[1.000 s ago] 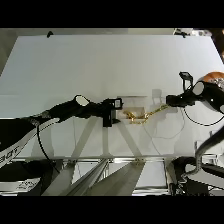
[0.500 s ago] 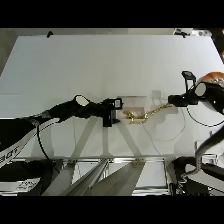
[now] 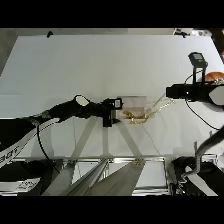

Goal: Fold the box and place the chain.

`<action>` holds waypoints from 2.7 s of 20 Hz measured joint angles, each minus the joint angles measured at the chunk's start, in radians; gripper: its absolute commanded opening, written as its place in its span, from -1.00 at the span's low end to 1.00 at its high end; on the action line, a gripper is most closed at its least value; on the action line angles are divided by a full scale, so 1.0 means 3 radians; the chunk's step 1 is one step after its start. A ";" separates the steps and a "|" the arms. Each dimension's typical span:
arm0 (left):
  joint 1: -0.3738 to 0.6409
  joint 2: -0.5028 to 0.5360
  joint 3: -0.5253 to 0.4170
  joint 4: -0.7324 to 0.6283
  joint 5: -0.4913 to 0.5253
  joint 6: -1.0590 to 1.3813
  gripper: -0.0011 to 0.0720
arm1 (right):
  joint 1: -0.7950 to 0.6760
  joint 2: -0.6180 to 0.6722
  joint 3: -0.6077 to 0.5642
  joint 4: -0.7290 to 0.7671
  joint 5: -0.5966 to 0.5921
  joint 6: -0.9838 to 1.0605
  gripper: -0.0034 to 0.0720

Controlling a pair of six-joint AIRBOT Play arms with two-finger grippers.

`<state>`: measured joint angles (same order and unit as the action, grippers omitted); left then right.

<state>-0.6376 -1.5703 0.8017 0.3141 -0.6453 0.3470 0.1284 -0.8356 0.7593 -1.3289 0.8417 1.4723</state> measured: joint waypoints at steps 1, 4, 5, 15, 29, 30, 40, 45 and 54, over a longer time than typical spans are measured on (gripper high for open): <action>0.0000 0.0000 0.0000 0.0000 -0.0001 -0.0001 0.39 | 0.0125 0.0122 0.0000 0.0070 -0.0003 -0.0014 -0.88; 0.0000 0.0000 0.0000 0.0000 -0.0004 -0.0001 0.39 | 0.0469 0.0407 0.0000 0.0230 -0.0075 -0.0039 -0.88; 0.0000 0.0000 0.0000 0.0000 -0.0005 -0.0001 0.39 | 0.0571 0.0484 0.0003 0.0271 -0.0120 -0.0046 -0.88; 0.0000 0.0000 0.0000 0.0000 -0.0010 -0.0001 0.39 | 0.1439 0.0882 0.0225 0.0437 -0.0512 -0.0198 -0.88; 0.0000 0.0000 0.0000 0.0000 -0.0011 -0.0001 0.39 | 0.1564 0.0765 0.0230 0.0523 -0.0261 -0.0430 -0.88; 0.0000 0.0000 0.0000 0.0000 -0.0011 -0.0001 0.39 | 0.1563 0.0744 0.0183 0.0506 -0.0229 -0.0429 -0.88; 0.0000 0.0000 0.0000 0.0000 -0.0010 -0.0001 0.39 | 0.1289 0.0100 -0.0108 0.0448 -0.0164 -0.0284 -0.88; 0.0000 0.0000 0.0000 0.0000 -0.0010 -0.0001 0.39 | 0.1297 -0.0478 -0.0118 0.0497 -0.0074 -0.0273 -0.53; 0.0000 0.0000 0.0000 0.0000 -0.0010 -0.0001 0.39 | 0.1055 -0.0533 -0.0120 0.0388 0.0092 -0.0276 -0.06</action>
<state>-0.6376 -1.5703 0.8017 0.3141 -0.6483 0.3466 0.4450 -0.9955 0.7235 -1.2125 0.8692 1.3895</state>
